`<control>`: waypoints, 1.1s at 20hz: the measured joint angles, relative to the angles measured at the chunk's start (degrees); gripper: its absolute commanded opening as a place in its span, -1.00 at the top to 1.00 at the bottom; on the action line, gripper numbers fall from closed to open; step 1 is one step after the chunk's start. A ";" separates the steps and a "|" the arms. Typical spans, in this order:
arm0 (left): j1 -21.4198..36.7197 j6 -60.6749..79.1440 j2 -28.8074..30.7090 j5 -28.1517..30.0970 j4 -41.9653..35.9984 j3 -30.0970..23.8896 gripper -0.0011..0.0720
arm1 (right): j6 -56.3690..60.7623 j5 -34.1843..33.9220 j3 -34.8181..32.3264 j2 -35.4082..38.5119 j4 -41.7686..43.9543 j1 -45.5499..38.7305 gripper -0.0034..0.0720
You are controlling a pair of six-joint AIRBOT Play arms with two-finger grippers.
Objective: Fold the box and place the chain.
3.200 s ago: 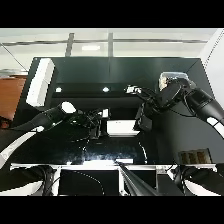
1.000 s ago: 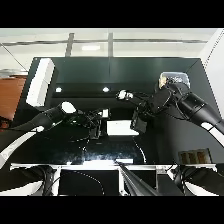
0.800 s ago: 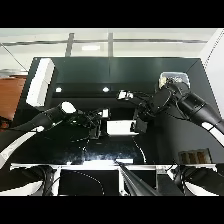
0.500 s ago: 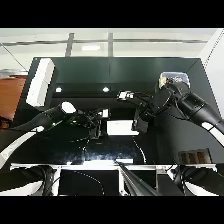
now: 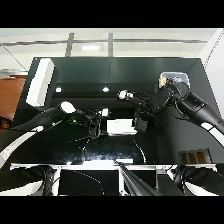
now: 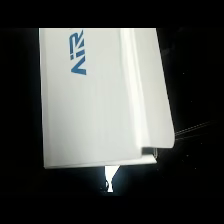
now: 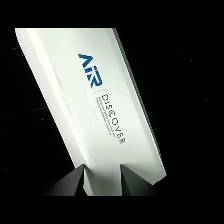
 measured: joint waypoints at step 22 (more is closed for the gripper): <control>0.00 0.20 0.00 -0.39 0.09 0.00 -0.34 | -2.51 0.28 -0.07 -0.46 0.44 0.07 -0.95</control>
